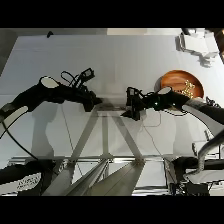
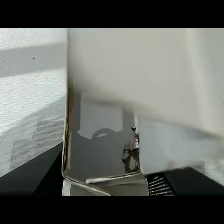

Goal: Fold the box and place the chain.

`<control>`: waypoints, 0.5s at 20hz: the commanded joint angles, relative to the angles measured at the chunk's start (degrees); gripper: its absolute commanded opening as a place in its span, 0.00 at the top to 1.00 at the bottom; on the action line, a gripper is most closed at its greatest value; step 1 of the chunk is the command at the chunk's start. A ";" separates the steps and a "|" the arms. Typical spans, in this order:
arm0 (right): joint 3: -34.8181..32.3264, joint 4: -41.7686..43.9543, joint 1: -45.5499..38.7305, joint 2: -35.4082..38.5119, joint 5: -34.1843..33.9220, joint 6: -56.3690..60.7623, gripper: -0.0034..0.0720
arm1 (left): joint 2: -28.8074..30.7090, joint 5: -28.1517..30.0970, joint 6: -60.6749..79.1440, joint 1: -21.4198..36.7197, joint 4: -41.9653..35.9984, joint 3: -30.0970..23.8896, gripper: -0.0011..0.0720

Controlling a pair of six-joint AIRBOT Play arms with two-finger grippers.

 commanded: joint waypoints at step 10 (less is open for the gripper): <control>0.07 0.02 -0.04 -0.02 0.02 0.00 0.43 | -6.12 7.45 -3.23 1.44 -12.94 -0.02 0.98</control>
